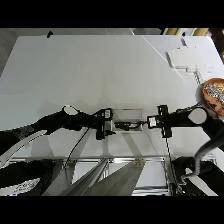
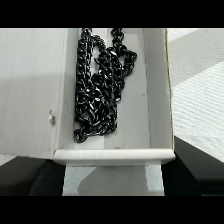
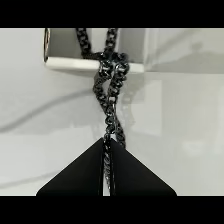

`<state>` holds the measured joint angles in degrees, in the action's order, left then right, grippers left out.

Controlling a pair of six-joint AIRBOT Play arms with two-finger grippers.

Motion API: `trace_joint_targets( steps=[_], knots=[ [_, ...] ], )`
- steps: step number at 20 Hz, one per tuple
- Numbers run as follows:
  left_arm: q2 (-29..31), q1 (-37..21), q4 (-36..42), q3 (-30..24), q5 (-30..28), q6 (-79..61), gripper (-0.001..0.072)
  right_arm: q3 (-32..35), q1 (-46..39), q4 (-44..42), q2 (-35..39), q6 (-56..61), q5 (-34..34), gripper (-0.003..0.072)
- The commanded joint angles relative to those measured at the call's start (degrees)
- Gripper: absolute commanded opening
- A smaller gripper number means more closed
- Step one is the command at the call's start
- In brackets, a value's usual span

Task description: Fold the box and place the chain.

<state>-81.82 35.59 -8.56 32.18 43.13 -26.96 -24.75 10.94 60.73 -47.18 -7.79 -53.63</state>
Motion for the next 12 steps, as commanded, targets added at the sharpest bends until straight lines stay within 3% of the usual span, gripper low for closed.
trace_joint_targets(
  steps=[1, 3, 5, 8, 12],
  knots=[
    [0.0, 0.0, 0.0, 0.0, 0.0, 0.0, 0.0211, 0.0, 0.7, -7.2, 10.7, 8.9, -6.6, 0.0015],
    [0.0, 0.0, 0.0, 0.0, 0.0, 0.0, 0.0211, 0.0, 3.5, -19.1, 14.3, 9.5, -8.3, 0.0015],
    [0.0, 0.0, 0.0, 0.0, 0.0, 0.0, 0.0211, 0.0, 8.0, -27.5, 14.8, 9.5, -4.9, 0.0015],
    [0.0, 0.0, 0.0, 0.0, 0.0, 0.0, 0.0211, 0.0, 16.5, -29.9, 12.6, 10.3, 6.0, 0.0015],
    [0.0, 0.0, 0.0, 0.0, 0.0, 0.0, 0.0211, 0.0, 26.8, -29.8, 3.7, 16.1, 20.7, 0.0015]
  ],
)
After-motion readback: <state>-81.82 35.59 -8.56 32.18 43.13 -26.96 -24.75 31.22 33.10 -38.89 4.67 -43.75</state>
